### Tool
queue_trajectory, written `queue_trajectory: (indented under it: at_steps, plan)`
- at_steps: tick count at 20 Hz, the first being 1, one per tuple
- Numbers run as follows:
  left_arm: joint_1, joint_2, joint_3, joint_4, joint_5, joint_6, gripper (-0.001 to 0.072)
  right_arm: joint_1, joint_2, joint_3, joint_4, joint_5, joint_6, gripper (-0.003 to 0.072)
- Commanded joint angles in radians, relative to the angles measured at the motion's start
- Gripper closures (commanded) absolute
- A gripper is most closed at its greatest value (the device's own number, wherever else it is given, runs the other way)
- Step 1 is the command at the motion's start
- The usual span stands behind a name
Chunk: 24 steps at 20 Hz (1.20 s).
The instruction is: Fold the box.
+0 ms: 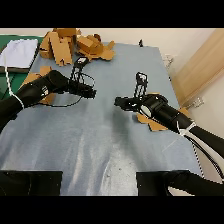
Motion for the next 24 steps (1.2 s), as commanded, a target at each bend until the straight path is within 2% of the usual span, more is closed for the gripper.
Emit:
queue_trajectory:
  at_steps: [1, 5, 8, 9, 12, 13, 15, 18, 19, 20, 21, 22, 24]
  plan:
    - [0.000, 0.000, 0.002, -0.099, 0.025, 0.001, 0.0697, 0.000, 0.000, 0.001, 0.021, -0.064, 0.045, 0.0684]
    - [0.000, 0.000, 0.002, -0.109, 0.042, 0.000, 0.0697, 0.000, -0.001, 0.001, 0.035, -0.093, 0.046, 0.0684]
    - [0.000, -0.001, 0.002, -0.122, 0.045, 0.000, 0.0697, 0.002, -0.001, 0.002, 0.159, -0.165, 0.042, 0.0685]
    - [0.000, -0.001, 0.002, -0.135, 0.045, -0.001, 0.0697, 0.000, -0.001, 0.002, 0.158, -0.175, 0.038, 0.0686]
    - [0.000, -0.001, 0.002, -0.158, 0.037, 0.000, 0.0697, -0.049, -0.007, 0.042, 0.159, -0.148, -0.107, 0.0685]
    - [0.000, -0.001, 0.002, -0.158, 0.025, -0.001, 0.0697, -0.088, -0.009, 0.084, 0.159, -0.094, -0.154, 0.0685]
    - [0.002, -0.003, 0.002, -0.157, 0.002, -0.042, 0.0697, -0.216, -0.021, 0.231, 0.160, 0.092, -0.317, 0.0685]
    - [0.002, -0.030, 0.002, -0.157, -0.011, -0.087, 0.0697, -0.524, -0.080, 0.524, 0.167, 0.434, -0.479, 0.0684]
    - [0.002, -0.042, 0.002, -0.158, -0.024, -0.087, 0.0697, -0.625, -0.100, 0.587, 0.176, 0.509, -0.525, 0.0613]
    - [0.002, -0.053, 0.002, -0.157, -0.040, -0.101, 0.0697, -0.727, -0.112, 0.619, 0.193, 0.556, -0.564, 0.0440]
    - [0.002, -0.063, 0.002, -0.157, -0.051, -0.119, 0.0697, -0.814, -0.119, 0.621, 0.204, 0.571, -0.589, 0.0319]
    - [0.002, -0.074, 0.002, -0.158, -0.063, -0.137, 0.0697, -0.901, -0.130, 0.617, 0.204, 0.586, -0.613, 0.0261]
    - [0.002, -0.087, 0.002, -0.158, -0.098, -0.140, 0.0697, -1.048, -0.170, 0.618, 0.204, 0.652, -0.681, 0.0221]
